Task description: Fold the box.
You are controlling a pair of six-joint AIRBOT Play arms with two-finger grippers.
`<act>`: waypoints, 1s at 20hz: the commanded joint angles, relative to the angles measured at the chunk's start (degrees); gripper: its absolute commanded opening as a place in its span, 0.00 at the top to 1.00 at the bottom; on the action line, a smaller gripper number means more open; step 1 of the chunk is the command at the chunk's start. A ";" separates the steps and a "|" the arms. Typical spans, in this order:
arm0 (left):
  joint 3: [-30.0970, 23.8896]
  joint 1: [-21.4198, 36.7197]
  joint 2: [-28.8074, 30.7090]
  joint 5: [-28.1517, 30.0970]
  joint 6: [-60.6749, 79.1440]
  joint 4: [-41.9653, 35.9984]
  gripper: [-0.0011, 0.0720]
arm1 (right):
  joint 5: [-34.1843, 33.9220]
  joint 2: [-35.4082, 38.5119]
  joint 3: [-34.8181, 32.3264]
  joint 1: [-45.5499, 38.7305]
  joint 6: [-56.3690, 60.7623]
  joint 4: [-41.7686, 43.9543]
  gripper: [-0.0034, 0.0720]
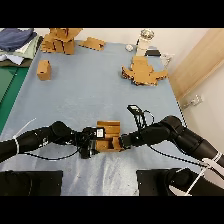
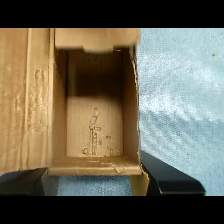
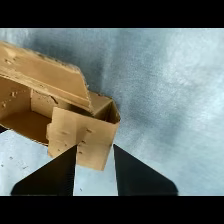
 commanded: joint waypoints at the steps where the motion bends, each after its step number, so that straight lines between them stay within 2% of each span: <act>1: -0.02 0.02 -0.02 0.00 0.02 0.00 0.30 | 0.48 -0.28 0.24 0.00 -0.02 1.31 0.39; 2: -0.02 0.02 -0.02 0.02 0.00 0.00 0.30 | 1.14 -0.90 0.24 0.04 -0.02 1.73 0.31; 6: -0.02 0.02 -0.02 0.00 0.02 0.00 0.30 | 1.03 -6.71 1.05 0.11 0.00 1.31 0.30; 10: -0.02 0.02 -0.02 0.00 0.00 0.00 0.30 | -1.03 -12.46 6.67 1.84 3.45 0.52 0.30; 15: -0.02 0.02 -0.02 0.02 0.00 0.00 0.30 | -10.82 -19.80 14.12 8.24 18.51 -11.65 0.35; 20: -0.02 0.02 -0.02 0.00 0.02 0.00 0.30 | -16.00 -25.49 18.67 12.74 26.69 -11.58 0.35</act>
